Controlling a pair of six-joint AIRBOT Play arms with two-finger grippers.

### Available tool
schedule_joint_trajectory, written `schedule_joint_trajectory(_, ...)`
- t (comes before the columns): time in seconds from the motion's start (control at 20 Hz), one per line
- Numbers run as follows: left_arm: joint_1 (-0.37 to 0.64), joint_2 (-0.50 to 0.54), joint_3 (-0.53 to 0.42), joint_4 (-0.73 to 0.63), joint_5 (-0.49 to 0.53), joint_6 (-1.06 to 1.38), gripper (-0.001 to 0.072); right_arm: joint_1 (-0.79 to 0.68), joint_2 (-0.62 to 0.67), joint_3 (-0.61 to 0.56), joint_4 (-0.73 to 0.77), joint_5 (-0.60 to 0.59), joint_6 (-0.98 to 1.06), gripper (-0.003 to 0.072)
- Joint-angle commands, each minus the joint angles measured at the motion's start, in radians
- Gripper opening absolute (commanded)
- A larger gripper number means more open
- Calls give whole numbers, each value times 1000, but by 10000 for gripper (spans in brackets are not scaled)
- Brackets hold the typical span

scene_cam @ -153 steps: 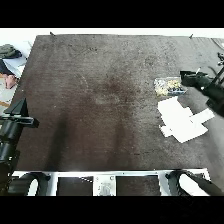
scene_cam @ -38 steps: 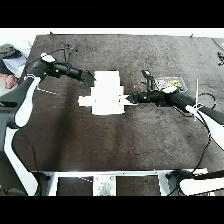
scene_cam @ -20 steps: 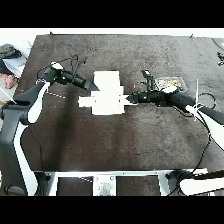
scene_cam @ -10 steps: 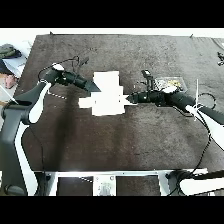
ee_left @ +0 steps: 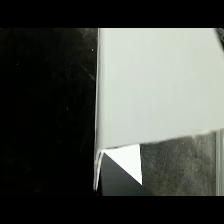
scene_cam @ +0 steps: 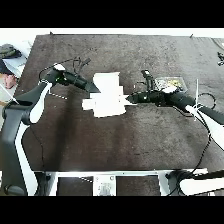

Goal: Fold the box and place the chain.

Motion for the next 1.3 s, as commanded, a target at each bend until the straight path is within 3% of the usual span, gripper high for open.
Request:
schedule_joint_trajectory(0.0,0,0,0,21,7,55,13,-16,1,1,1,1,1,292)
schedule_joint_trajectory(0.05,0,0,0,22,10,91,12,-29,8,1,0,5,1,340)
schedule_joint_trajectory(0.45,0,0,0,20,35,601,13,-163,175,1,-30,19,1,342)
schedule_joint_trajectory(0.7,0,0,-3,12,63,795,10,-166,197,0,-68,58,5,342)
schedule_joint_trajectory(0.95,0,0,-5,-60,74,880,8,-166,197,0,-73,71,5,342)
schedule_joint_trajectory(1.25,-2,0,-58,-58,156,884,7,-165,197,-6,-93,71,4,342)
